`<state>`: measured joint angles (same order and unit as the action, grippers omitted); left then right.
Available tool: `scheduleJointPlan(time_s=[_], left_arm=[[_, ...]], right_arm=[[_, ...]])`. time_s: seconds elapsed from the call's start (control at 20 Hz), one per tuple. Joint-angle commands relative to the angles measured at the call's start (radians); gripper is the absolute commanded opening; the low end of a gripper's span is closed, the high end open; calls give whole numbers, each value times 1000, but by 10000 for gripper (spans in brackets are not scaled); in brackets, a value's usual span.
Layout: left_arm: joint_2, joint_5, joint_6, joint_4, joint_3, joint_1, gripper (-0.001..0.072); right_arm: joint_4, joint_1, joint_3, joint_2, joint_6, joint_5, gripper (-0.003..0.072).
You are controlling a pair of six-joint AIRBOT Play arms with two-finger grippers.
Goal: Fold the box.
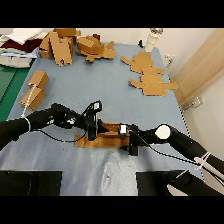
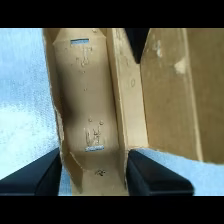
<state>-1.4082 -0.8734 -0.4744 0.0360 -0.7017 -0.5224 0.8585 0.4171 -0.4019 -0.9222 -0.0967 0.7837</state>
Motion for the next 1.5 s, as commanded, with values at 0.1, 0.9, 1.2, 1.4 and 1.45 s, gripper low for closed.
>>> scheduleJointPlan(time_s=[0.1,0.9,1.2,1.4,1.45], left_arm=[[-1,-1,0,1,0,0,15],[-1,0,0,1,-1,0,15],[-1,0,0,1,-1,0,15],[-1,0,0,1,-1,0,15],[-1,0,0,1,-1,0,15]], right_arm=[[-37,2,0,0,0,-60,720],[-34,2,2,-53,0,-58,720],[-37,2,2,-64,1,-59,720],[-37,3,2,-64,1,-58,720],[-37,3,2,-64,1,-58,720]])
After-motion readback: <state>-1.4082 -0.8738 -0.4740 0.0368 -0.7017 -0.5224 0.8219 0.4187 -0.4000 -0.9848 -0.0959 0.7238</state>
